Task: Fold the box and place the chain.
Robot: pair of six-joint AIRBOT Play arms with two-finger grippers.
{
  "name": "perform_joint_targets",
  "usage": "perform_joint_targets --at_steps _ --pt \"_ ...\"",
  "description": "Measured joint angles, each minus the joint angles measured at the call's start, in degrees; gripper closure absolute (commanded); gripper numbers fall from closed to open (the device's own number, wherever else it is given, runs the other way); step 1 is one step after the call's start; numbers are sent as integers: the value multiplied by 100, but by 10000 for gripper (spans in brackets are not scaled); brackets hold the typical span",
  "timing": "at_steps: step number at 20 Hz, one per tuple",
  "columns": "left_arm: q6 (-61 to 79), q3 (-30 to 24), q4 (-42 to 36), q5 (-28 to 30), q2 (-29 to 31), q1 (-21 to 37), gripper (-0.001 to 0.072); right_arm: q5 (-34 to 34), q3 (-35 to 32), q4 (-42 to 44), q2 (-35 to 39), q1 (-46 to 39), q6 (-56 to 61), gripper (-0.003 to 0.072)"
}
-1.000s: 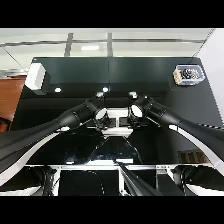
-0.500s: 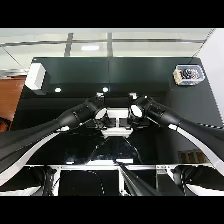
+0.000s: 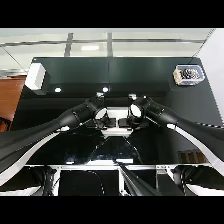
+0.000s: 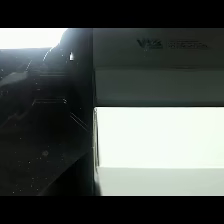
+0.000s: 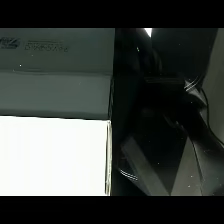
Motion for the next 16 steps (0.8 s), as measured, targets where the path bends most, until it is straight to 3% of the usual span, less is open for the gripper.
perform_joint_targets --at_steps 2,3,4,5,11,16 --pt "0 0 0 0 0 0 680 0 0 -7 -4 -2 -31 668" --pt "0 0 -2 0 0 0 680 -2 0 -11 -4 -2 -44 618" --pt "4 0 2 4 -2 0 680 -2 0 -20 -7 -2 -76 459" --pt "20 0 4 20 -2 0 680 37 13 -68 -9 -2 -92 370" --pt "17 0 4 13 -2 0 680 313 369 -114 203 -107 -334 370" --pt "13 0 4 4 -2 2 680 931 752 -658 901 -352 -898 371"
